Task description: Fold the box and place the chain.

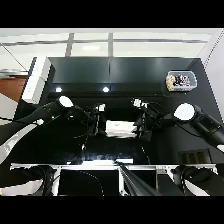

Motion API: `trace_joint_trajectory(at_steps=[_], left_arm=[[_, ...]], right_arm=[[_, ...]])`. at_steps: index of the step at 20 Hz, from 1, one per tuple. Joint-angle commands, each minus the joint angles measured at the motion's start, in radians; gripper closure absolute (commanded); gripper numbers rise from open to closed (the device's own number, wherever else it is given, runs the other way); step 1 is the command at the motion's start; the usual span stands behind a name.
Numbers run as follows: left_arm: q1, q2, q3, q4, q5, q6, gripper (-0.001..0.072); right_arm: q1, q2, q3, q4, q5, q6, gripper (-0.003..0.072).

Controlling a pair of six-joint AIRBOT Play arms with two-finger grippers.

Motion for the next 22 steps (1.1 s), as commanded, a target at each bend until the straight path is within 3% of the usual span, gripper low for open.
trace_joint_trajectory(at_steps=[1,4,5,6,7,12,15,22], left_arm=[[0.000,0.000,0.000,0.000,0.000,0.000,0.0225],[0.000,0.000,0.000,0.000,0.000,0.000,0.0225],[0.000,0.000,0.000,0.000,0.001,0.000,0.0225],[0.000,0.000,0.000,0.000,0.001,0.000,0.0225],[0.000,0.000,0.000,0.000,0.001,0.000,0.0225],[0.000,0.000,0.000,0.000,0.001,0.000,0.0225],[0.000,0.000,0.000,0.000,0.001,0.000,0.0225],[0.000,0.000,0.000,0.000,0.001,0.000,0.0225]], right_arm=[[0.000,0.046,0.001,0.011,0.024,0.117,0.0312],[0.000,0.096,0.001,0.023,0.047,0.309,0.0313],[0.000,0.096,0.000,0.038,0.060,0.374,0.0346],[0.000,0.096,0.000,0.041,0.061,0.421,0.0582],[0.000,0.096,-0.002,0.046,0.053,0.469,0.0641],[0.000,0.066,-0.085,0.224,-0.132,0.806,0.0643],[0.000,0.021,-0.125,0.324,-0.192,0.814,0.0643],[0.001,-0.047,-0.127,0.325,-0.231,0.840,0.0643]])
